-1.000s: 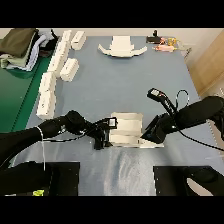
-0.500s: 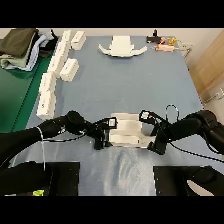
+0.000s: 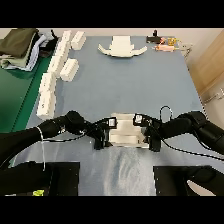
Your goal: Fold the box.
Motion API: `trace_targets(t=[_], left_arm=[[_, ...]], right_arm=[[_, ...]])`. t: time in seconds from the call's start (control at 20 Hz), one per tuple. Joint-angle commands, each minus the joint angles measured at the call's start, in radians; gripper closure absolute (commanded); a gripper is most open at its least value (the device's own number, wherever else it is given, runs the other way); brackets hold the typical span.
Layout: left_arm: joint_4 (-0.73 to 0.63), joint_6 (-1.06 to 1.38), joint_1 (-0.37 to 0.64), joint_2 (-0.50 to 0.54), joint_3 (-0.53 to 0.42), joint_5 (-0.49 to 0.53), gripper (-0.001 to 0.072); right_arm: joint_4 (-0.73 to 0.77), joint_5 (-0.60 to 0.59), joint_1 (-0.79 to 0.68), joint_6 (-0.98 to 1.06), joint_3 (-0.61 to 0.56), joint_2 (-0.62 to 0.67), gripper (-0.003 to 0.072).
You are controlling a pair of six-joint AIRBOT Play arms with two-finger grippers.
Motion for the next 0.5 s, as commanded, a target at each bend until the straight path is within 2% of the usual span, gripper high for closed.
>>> trace_targets(t=[0.0, 0.1, 0.45], left_arm=[[0.0, 0.0, 0.0, 0.0, 0.0, 0.0, 0.0247], [0.0, 0.0, 0.001, 0.0, 0.0, 0.0, 0.0247], [0.0, 0.0, 0.001, 0.0, 0.0, 0.0, 0.0247]], right_arm=[[0.031, 0.01, 0.032, -0.059, -0.001, -0.017, 0.0556], [0.033, 0.014, 0.036, -0.059, -0.001, -0.019, 0.0608], [0.077, 0.106, 0.036, -0.059, -0.001, -0.024, 0.0608]])
